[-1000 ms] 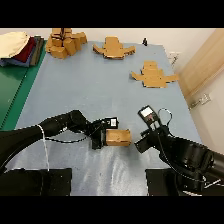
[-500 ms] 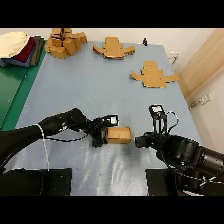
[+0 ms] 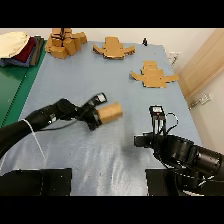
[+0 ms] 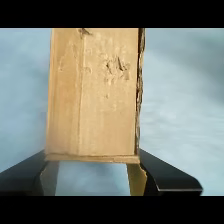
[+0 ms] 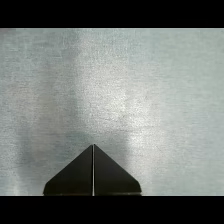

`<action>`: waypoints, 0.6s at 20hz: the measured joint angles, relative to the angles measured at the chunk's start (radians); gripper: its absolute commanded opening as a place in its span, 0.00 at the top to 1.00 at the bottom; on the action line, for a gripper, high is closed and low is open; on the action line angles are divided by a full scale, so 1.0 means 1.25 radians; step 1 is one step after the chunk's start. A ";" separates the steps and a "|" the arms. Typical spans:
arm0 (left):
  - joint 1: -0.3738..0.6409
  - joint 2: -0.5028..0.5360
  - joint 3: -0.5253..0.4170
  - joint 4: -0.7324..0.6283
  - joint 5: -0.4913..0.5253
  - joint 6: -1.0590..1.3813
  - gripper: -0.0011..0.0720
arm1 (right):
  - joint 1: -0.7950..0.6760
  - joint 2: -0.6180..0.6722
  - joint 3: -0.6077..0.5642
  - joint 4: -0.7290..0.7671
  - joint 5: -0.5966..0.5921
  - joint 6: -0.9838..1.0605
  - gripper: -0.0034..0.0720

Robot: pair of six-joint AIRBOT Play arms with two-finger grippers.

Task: Fold the box.

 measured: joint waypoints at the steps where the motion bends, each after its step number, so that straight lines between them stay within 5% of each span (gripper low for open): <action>1: 0.040 -0.001 0.001 0.019 0.020 -0.027 0.28 | 0.000 0.000 0.000 -0.003 0.001 0.005 0.95; 7: 0.305 -0.096 0.103 0.083 0.094 -0.125 0.28 | 0.000 -0.002 0.000 -0.027 0.001 0.034 0.95; 12: 0.453 -0.285 0.347 0.168 0.063 -0.258 0.28 | 0.000 -0.002 0.000 -0.031 0.001 0.041 0.95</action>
